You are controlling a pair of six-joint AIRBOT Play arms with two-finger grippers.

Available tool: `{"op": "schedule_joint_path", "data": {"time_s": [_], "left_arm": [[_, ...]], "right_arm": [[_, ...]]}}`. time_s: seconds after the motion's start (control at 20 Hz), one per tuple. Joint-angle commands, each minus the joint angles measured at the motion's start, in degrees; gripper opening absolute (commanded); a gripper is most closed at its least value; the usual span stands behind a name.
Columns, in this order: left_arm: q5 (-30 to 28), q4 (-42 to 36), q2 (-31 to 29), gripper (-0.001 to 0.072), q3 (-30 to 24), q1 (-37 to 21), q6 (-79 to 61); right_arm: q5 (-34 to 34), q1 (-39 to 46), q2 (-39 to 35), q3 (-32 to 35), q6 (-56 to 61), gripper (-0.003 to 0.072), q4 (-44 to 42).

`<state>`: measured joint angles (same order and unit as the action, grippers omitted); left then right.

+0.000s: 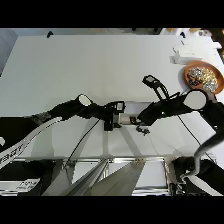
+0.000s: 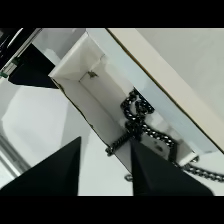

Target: Fold the box and place the chain.

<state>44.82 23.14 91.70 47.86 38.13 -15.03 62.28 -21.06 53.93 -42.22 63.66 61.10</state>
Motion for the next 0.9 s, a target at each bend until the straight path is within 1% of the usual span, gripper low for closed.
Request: {"op": "schedule_joint_path", "data": {"time_s": [0.0, 0.15, 0.2, 0.25, 0.4, 0.5, 0.55, 0.6, 0.65, 0.75, 0.85], "left_arm": [[0.0, 0.0, 0.0, 0.0276, 0.0, -0.1, 0.0], [0.0, 0.0, 0.0, 0.0276, 0.0, -0.1, 0.0], [0.0, 0.0, 0.0, 0.0276, 0.0, -0.1, 0.0], [0.0, 0.0, 0.0, 0.0276, 0.0, -0.1, 0.0], [0.0, 0.0, 0.0, 0.0276, 0.0, -0.1, 0.0], [0.0, 0.0, 0.0, 0.0276, 0.0, -0.1, 0.0], [0.0, 0.0, 0.0, 0.0276, 0.0, -0.1, 0.0], [0.0, 0.0, 0.0, 0.0276, 0.0, -0.1, 0.0], [0.0, 0.0, 0.0, 0.0276, 0.0, -0.1, 0.0], [0.0, 0.0, 0.0, 0.0276, 0.0, -0.1, 0.0], [0.0, 0.0, 0.0, 0.0276, 0.0, -0.1, 0.0]], "right_arm": [[3.7, 0.0, -5.2, 0.0, 2.6, 0.0217, 8.5], [9.4, 0.0, -9.4, 0.1, 2.3, 0.0217, 15.2], [10.2, 0.0, -10.4, 0.7, 2.3, 0.0217, 16.2], [9.5, 0.0, -11.2, 1.8, 2.3, 0.0217, 16.7], [1.8, 0.0, -12.5, 8.9, 2.0, 0.022, 15.9], [-2.8, 0.0, -12.5, 14.1, -1.4, 0.0223, 15.0], [-4.8, 0.0, -12.5, 16.4, -3.7, 0.0246, 14.4], [-6.6, 0.0, -12.5, 18.5, -5.9, 0.0316, 13.8], [-8.2, 0.0, -12.5, 20.0, -7.4, 0.0344, 13.4], [-11.4, -0.1, -12.5, 21.2, -8.5, 0.0343, 11.9], [-12.7, -0.1, -12.5, 21.2, -10.3, 0.0342, 11.5]]}}
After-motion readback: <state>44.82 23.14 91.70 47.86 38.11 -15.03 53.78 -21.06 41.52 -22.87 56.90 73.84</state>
